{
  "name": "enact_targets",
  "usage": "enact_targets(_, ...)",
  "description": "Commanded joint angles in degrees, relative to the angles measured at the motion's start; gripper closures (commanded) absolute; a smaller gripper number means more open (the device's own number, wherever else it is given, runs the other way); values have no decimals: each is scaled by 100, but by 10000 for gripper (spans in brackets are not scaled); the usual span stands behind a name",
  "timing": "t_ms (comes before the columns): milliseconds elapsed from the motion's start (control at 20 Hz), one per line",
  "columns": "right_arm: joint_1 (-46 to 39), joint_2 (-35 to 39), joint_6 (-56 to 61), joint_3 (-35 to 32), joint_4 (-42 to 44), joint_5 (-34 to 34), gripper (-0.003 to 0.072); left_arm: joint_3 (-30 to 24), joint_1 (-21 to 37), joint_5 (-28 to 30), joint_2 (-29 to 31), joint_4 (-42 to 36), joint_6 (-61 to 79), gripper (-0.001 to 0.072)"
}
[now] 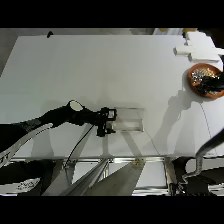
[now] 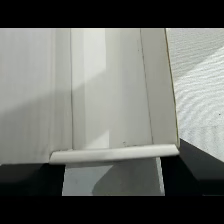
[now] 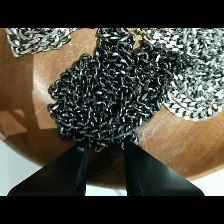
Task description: Fold the box and place the chain.
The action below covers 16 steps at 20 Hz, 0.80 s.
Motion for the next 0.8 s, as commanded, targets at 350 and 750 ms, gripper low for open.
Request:
enact_targets(350, -9, -177, 66, -2, 13, -175, 597, 0, 4, 2, 4, 2, 2, 437)
enact_targets(750, -2, 787, 39, -2, 22, 136, 668, 0, 4, 2, 4, 2, 0, 437)
